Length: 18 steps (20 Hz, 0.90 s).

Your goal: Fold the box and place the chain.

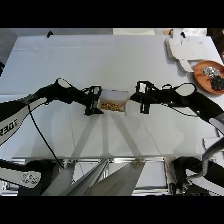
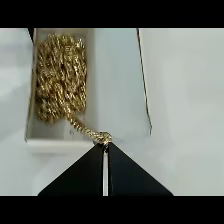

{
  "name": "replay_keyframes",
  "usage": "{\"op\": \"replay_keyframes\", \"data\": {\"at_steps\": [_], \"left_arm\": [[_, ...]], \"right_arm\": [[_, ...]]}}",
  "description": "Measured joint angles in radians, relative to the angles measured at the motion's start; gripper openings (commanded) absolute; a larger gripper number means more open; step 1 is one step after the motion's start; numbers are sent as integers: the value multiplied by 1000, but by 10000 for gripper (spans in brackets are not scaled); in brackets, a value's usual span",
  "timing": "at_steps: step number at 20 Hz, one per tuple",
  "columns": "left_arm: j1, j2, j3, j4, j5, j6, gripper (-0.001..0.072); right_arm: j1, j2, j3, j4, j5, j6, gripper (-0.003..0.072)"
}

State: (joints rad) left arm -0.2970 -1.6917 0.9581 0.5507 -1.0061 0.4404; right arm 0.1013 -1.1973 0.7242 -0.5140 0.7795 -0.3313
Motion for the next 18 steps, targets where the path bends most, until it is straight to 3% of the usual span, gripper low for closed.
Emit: {"op": "replay_keyframes", "data": {"at_steps": [5,6,8,9,12,13,18], "left_arm": [[0,0,0,0,0,0,315],[0,0,0,0,0,0,315],[0,0,0,0,0,0,315],[0,0,0,0,0,0,315],[0,0,0,0,0,0,315],[0,0,0,0,0,0,315],[0,0,0,0,0,0,315]], "right_arm": [[99,24,5,37,-30,70,13],[118,23,6,40,-56,83,43],[144,17,6,43,-102,117,238],[154,14,7,44,-121,143,280],[169,11,32,20,-127,243,271],[171,10,53,-4,-104,281,237],[171,-6,257,-157,17,555,214]]}}
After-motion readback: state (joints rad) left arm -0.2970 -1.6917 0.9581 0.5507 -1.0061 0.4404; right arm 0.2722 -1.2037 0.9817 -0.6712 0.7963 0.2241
